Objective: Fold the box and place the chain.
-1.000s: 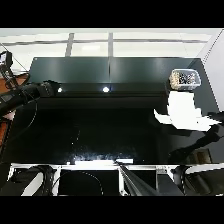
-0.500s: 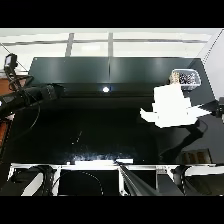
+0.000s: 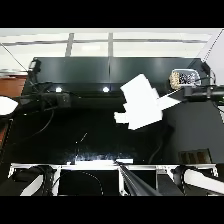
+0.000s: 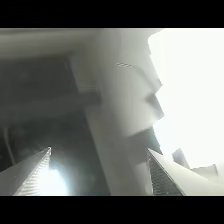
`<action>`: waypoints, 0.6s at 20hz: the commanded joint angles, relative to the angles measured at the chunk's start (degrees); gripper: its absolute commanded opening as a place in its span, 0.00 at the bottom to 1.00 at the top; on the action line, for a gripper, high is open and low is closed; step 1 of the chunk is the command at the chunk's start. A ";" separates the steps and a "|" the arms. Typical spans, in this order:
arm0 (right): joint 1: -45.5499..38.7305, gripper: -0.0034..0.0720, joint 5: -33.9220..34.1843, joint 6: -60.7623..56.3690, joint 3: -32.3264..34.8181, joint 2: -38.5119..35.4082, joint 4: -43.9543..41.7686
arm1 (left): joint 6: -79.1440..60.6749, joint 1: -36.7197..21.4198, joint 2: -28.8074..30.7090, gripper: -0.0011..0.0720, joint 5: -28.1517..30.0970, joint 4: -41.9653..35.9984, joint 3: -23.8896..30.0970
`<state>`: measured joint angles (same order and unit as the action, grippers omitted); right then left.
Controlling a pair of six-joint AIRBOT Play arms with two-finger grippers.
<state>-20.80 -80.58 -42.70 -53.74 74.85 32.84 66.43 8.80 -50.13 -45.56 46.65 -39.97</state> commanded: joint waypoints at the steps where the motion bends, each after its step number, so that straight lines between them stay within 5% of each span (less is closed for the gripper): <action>1: 9.20 0.10 10.34 6.23 8.79 -10.25 0.61 | -0.31 5.25 -4.87 0.98 -0.13 -1.97 0.02; 5: 13.25 0.10 19.80 13.18 20.83 -19.76 -3.54 | -0.98 8.76 -13.84 0.99 -1.57 -8.68 0.39; 12: 14.14 0.10 18.73 13.11 23.58 -20.92 -5.09 | -25.22 8.63 -29.42 0.98 -5.09 -32.06 0.22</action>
<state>-7.22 -62.48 -30.20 -31.29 54.74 28.84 52.64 17.21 -73.47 -48.82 24.53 -39.62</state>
